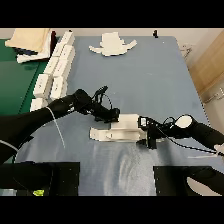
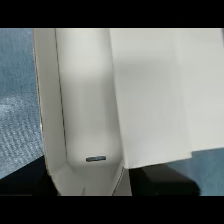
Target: Fold the box.
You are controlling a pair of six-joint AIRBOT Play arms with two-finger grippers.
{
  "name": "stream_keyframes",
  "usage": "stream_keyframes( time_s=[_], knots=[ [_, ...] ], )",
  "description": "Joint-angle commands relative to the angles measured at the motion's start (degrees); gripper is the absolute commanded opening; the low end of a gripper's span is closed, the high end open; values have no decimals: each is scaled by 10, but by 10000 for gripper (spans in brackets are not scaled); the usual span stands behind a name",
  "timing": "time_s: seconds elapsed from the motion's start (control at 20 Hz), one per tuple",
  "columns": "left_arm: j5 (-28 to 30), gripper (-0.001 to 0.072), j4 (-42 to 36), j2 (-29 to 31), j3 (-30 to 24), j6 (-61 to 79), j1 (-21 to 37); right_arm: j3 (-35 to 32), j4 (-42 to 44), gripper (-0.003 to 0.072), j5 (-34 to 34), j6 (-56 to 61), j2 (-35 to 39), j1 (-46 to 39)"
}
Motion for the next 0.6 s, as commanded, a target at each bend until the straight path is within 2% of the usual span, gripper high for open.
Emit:
stream_keyframes(
  time_s=[0.0, 0.35, 0.55],
  knots=[
    [-19, 14, 14, -27, 1, -13, 1, 0, 0, 547, 2, 0, 0, 0],
    [-16, 14, 10, -25, 6, 15, 2, 0, 0, 547, 2, 0, 0, 0],
    [-24, 14, 7, 41, 16, 87, 15, 0, 0, 547, 2, 0, 0, 0]
  ],
)
